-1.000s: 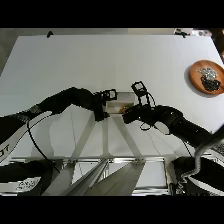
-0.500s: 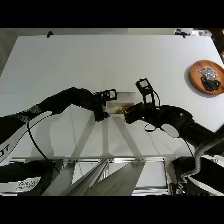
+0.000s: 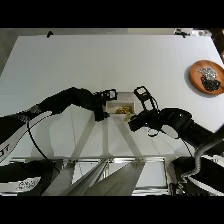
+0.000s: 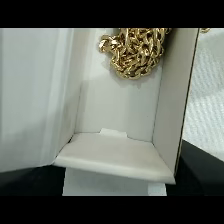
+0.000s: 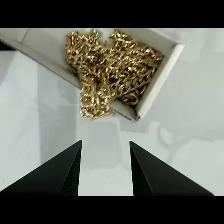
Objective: Fold the box and place the chain.
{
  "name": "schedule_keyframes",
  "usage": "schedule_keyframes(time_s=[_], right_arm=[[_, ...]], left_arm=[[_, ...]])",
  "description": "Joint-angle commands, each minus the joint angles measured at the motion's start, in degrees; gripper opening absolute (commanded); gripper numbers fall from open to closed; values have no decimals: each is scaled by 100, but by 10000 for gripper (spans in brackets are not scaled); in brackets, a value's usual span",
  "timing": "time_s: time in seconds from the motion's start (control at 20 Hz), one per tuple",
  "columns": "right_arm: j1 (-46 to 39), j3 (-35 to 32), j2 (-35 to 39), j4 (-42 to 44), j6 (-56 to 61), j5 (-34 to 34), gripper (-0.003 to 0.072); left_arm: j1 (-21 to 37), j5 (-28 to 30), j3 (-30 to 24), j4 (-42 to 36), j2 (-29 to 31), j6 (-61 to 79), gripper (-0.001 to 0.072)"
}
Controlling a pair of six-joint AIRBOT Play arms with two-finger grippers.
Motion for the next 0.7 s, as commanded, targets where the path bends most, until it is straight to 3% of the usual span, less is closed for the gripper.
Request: schedule_keyframes(time_s=[0.0, 0.2, 0.25, 0.65], right_arm=[[229, 0, -280, 35, 216, -4, 340], [269, 0, -817, -122, 1307, -730, 330], [269, 0, -914, -125, 1521, -817, 283], [275, 0, -1362, -133, 1703, -1241, 270]], left_arm=[[2, 0, 4, 0, 0, 0, 155], [2, 2, 4, 0, 0, 0, 155], [2, 0, 4, 0, 0, 0, 155], [2, 2, 4, 0, 0, 0, 155]])
